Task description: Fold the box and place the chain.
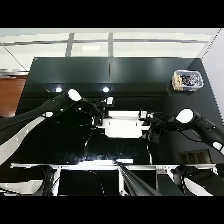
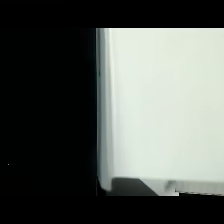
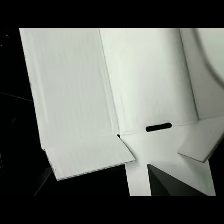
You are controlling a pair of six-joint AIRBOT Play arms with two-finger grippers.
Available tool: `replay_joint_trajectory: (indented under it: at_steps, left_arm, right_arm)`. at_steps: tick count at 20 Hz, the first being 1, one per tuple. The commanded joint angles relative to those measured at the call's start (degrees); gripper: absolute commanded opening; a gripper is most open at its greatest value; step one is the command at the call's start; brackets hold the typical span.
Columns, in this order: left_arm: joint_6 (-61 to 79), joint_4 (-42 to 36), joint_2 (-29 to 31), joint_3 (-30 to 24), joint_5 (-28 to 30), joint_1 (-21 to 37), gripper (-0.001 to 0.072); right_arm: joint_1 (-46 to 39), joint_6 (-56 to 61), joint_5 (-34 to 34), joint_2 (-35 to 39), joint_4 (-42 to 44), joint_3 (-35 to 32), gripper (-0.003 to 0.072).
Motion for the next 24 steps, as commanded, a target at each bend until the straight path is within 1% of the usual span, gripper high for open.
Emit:
replay_joint_trajectory:
  at_steps: [1, 3, 4, 8, 12, 16, 24]
  left_arm:
    - [-0.1, 0.1, 0.0, 0.0, 0.0, 0.0, 0.0028]
    - [-0.1, 0.1, 0.0, 0.0, -0.1, 0.0, 0.0028]
    - [-0.1, 0.1, 0.0, 0.0, -0.1, 0.0, 0.0028]
    - [-0.1, 0.1, 0.0, 0.0, 0.0, 0.0, 0.0028]
    - [-0.1, 0.1, 0.0, 0.0, -0.1, 0.0, 0.0028]
    - [-0.1, 0.1, 0.0, 0.0, -0.1, 0.0, 0.0028]
    - [-0.1, 0.1, 0.0, 0.0, -0.1, 0.0, 0.0028]
  right_arm:
    - [1.9, -0.4, -2.8, -0.3, 6.2, -0.3, 0.0635]
    - [1.9, -0.4, -5.0, -0.3, 11.3, -0.3, 0.0635]
    - [1.9, -1.0, -5.6, -0.2, 11.6, -0.2, 0.0635]
    - [1.9, -3.6, -7.0, 1.2, 9.6, 1.3, 0.0635]
    - [1.9, -6.4, -10.0, 1.8, 4.1, 3.3, 0.0635]
    - [1.9, -11.2, -14.3, 1.8, 5.0, 4.3, 0.0635]
    - [1.9, -12.6, -14.8, 1.8, 7.8, 4.4, 0.0635]
